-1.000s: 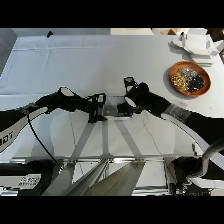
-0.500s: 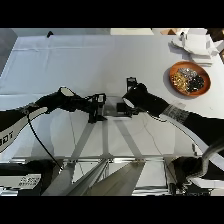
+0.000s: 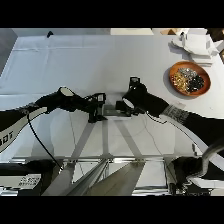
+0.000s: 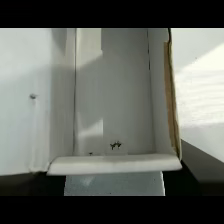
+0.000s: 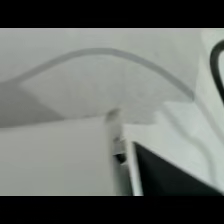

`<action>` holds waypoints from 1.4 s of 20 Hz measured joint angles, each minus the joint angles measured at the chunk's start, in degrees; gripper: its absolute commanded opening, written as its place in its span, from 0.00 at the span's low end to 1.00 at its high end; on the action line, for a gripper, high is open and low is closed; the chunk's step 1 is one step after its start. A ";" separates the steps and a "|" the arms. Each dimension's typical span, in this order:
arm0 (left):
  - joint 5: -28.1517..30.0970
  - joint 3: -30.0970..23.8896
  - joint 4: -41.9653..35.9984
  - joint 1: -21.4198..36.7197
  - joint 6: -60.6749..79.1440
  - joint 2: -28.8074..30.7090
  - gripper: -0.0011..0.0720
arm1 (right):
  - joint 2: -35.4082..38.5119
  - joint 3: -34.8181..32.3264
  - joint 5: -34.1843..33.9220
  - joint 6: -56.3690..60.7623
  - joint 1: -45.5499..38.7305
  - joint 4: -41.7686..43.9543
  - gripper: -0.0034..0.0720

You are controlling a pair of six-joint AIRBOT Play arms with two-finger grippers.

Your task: Fold the box and place the chain.

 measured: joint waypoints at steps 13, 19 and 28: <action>-0.02 0.00 0.13 0.00 0.26 0.00 0.32 | 13.29 -0.02 5.66 -10.01 -0.04 0.55 0.78; -0.04 0.00 0.13 0.00 0.24 -0.02 0.32 | 26.14 -0.02 3.69 -25.49 -0.55 -4.17 0.74; -0.04 0.00 0.15 0.00 0.20 0.00 0.32 | 34.01 -0.04 -4.22 -30.69 -21.81 -9.38 0.75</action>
